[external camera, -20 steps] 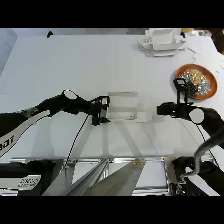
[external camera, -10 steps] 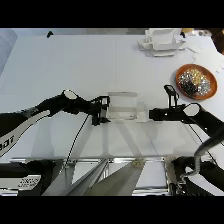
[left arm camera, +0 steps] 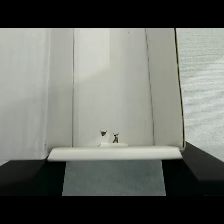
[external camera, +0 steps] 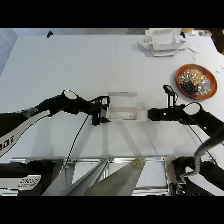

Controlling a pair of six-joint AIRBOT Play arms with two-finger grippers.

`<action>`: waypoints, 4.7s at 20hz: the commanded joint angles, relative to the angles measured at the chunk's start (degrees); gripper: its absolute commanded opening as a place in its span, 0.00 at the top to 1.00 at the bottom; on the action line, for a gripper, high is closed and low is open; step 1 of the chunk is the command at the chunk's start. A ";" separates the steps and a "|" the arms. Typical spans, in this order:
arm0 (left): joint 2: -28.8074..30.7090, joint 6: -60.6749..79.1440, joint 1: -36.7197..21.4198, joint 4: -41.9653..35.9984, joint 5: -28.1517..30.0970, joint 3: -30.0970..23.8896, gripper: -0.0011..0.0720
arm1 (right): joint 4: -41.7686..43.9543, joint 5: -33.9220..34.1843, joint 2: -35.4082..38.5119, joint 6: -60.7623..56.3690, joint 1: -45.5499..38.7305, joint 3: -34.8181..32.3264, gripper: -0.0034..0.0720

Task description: Fold the box and place the chain.

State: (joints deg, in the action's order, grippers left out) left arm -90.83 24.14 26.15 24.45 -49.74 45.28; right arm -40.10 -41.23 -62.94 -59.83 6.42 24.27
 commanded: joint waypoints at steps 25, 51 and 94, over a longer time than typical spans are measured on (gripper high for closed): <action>0.00 -0.02 0.00 0.00 0.02 -0.02 0.89 | -9.40 3.30 3.76 -16.02 12.94 5.77 0.50; 0.00 -0.02 0.00 0.00 0.02 -0.02 0.89 | -49.72 -22.56 -19.82 -63.95 32.06 34.53 0.50; 0.00 -0.02 0.00 0.00 0.02 -0.02 0.89 | -47.21 -20.65 -21.18 -63.23 32.20 34.51 0.41</action>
State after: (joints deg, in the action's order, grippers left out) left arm -90.83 24.18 26.15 24.45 -49.71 45.30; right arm -85.84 -61.65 -85.27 -126.34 38.68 58.74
